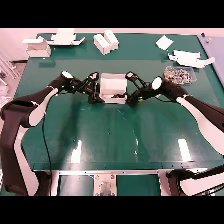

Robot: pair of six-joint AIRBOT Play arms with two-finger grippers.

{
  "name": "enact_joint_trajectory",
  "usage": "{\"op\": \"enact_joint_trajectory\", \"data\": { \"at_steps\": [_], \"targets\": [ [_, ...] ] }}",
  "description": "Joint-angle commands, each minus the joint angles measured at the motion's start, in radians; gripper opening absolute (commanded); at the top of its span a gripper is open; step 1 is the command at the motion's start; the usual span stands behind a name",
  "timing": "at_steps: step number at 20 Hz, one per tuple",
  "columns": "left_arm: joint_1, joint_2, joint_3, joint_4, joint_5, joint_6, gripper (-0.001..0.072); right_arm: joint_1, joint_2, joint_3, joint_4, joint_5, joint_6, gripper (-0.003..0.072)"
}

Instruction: Fold the box and place the chain.

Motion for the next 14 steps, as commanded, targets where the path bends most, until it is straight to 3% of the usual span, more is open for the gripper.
{"op": "enact_joint_trajectory", "data": {
  "at_steps": [1,6,7,10,14],
  "targets": [
    [0.001,0.001,0.000,0.000,0.000,0.000,0.0541,0.014,-0.020,-0.003,0.008,-0.045,-0.001,0.0332],
    [0.001,0.001,0.000,0.000,0.000,0.000,0.0541,0.015,-0.023,-0.003,0.008,-0.101,-0.002,0.0315],
    [0.001,0.001,0.000,0.000,0.000,0.000,0.0541,0.015,-0.028,-0.003,0.008,-0.101,-0.001,0.0221],
    [0.001,0.001,0.000,0.000,0.000,0.000,0.0541,0.015,-0.041,-0.003,0.007,-0.101,-0.001,0.0073],
    [0.001,0.001,0.000,0.000,0.000,0.000,0.0541,0.010,-0.040,-0.001,0.003,-0.098,-0.001,0.0008]
  ]
}}
